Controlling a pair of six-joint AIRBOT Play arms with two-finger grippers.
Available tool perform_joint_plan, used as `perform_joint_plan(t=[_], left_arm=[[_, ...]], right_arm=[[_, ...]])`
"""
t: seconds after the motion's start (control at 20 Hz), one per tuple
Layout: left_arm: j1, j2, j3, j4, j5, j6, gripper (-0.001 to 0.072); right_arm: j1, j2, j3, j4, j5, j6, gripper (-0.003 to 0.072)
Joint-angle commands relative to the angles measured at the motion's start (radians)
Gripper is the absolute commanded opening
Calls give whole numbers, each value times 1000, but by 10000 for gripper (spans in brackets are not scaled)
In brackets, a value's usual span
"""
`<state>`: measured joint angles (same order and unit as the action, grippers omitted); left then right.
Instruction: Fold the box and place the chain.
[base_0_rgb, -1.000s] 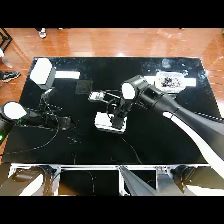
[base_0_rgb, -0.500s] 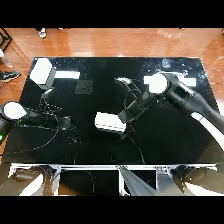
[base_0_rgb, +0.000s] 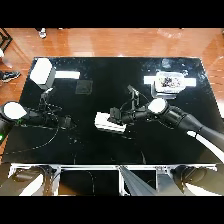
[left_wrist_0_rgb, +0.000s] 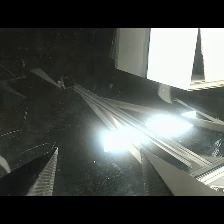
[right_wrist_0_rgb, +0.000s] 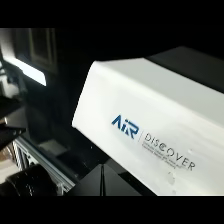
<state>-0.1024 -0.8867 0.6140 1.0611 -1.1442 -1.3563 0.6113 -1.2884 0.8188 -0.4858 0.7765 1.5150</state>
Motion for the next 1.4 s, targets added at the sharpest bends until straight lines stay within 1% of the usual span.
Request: perform_joint_plan(t=[0.0, 0.2, 0.4, 0.7, 0.85, 1.15, 1.25, 1.35], left_arm=[[1, 0, 0, 1, 0, 3, 616], [1, 0, 0, 0, 0, 3, 616], [1, 0, 0, 0, 0, 3, 616], [1, 0, 0, 0, 0, 3, 616], [1, 0, 0, 0, 0, 3, 616], [1, 0, 0, 0, 0, 3, 616], [1, 0, 0, 0, 2, 3, 616], [1, 0, 0, 0, 12, 3, 616]], right_arm=[[4, 1, -26, 35, -45, 32, 23], [4, 3, -74, 14, -51, 64, 23], [4, 14, -116, 13, -87, 64, 23], [6, 13, -126, 9, -138, 63, 23], [7, 13, -126, -18, -151, 64, 23], [6, 4, -126, -27, -148, 69, 24], [7, 7, -125, -21, -118, 67, 24], [6, 42, -125, -21, -100, 60, 24]])
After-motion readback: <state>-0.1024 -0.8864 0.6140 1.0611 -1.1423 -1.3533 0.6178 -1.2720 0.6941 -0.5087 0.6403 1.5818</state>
